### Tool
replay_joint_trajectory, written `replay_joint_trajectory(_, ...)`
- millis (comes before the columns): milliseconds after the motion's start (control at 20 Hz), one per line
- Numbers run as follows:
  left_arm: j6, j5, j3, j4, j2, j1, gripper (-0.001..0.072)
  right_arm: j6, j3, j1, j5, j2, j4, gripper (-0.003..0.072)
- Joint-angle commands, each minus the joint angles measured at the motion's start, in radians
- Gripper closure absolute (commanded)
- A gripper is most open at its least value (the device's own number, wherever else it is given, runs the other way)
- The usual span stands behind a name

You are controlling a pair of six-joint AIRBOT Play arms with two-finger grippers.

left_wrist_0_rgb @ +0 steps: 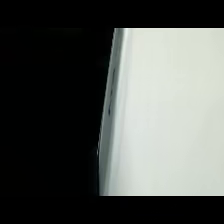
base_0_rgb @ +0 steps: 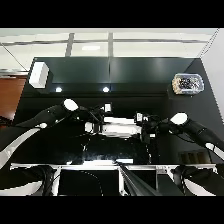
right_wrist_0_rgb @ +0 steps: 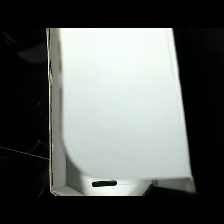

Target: Fold the box and place the chain.

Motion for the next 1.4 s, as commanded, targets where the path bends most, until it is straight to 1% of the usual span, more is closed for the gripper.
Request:
replay_joint_trajectory(0,-0.002,0.003,0.0,-0.002,0.0,0.0,0.0683,-0.014,-0.001,0.0,-0.003,-0.022,-0.001,0.0084)
replay_joint_trajectory(250,-0.034,-0.009,0.0,-0.001,0.006,0.0,0.0683,0.01,-0.001,0.0,-0.003,-0.023,-0.045,0.0084)
replay_joint_trajectory(450,-0.077,-0.054,0.0,0.003,0.019,0.0,0.0683,0.011,-0.001,0.0,-0.003,-0.023,-0.047,0.0084)
replay_joint_trajectory(550,-0.082,-0.061,-0.001,0.023,0.019,0.0,0.0683,0.01,-0.001,0.0,0.003,-0.023,-0.05,0.0084)
replay_joint_trajectory(750,-0.115,-0.071,-0.001,0.025,0.019,0.0,0.0683,0.016,-0.002,0.039,0.003,-0.026,-0.104,0.0084)
replay_joint_trajectory(950,-0.114,-0.071,-0.002,0.026,0.019,-0.002,0.0684,0.036,-0.002,0.049,-0.017,-0.027,-0.114,0.0084)
replay_joint_trajectory(1100,-0.115,-0.06,-0.004,0.062,0.019,-0.024,0.0685,0.042,-0.002,0.051,-0.018,-0.027,-0.101,0.0083)
replay_joint_trajectory(1150,-0.129,-0.044,-0.008,0.062,0.019,-0.029,0.0685,0.043,-0.002,0.051,-0.018,-0.027,-0.099,0.0084)
replay_joint_trajectory(1350,-0.133,-0.045,-0.023,0.062,0.026,-0.027,0.0686,0.043,-0.002,0.051,-0.018,-0.026,-0.098,0.0084)
